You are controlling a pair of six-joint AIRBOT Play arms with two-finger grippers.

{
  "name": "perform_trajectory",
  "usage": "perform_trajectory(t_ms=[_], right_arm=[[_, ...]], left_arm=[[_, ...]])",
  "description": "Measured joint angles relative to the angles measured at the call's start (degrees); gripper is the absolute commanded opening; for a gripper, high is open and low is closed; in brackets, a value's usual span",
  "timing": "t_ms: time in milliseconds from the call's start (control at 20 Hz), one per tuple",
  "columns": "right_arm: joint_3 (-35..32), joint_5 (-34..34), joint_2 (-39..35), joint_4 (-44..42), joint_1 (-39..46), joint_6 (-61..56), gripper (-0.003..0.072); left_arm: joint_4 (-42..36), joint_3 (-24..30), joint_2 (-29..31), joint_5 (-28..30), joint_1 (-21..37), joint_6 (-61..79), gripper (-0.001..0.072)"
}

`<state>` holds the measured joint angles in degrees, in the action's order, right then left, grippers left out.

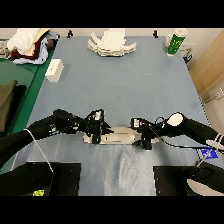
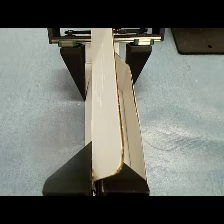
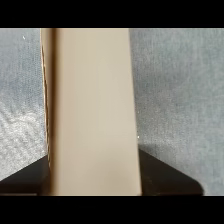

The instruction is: Fold the box.

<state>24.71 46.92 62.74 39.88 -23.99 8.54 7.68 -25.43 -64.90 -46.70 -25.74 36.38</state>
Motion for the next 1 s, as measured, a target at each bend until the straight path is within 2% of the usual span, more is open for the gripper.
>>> perform_trajectory(t_ms=[900, 950, 1000], right_arm=[[0.0, 0.02, 0.0, 0.0, 0.0, 0.0, 0.0452], [0.0, 0.02, 0.0, 0.0, 0.0, 0.0, 0.0452], [0.0, 0.28, 0.0, 0.07, 0.0, 0.09, 0.0452]], left_arm=[[-0.13, -0.22, -0.02, 0.44, 0.0, 0.0, 0.0018], [-0.13, -0.22, -0.02, 0.63, 0.0, 0.0, 0.005], [0.09, -0.24, -0.02, 1.33, 0.0, 0.0, 0.0298]])
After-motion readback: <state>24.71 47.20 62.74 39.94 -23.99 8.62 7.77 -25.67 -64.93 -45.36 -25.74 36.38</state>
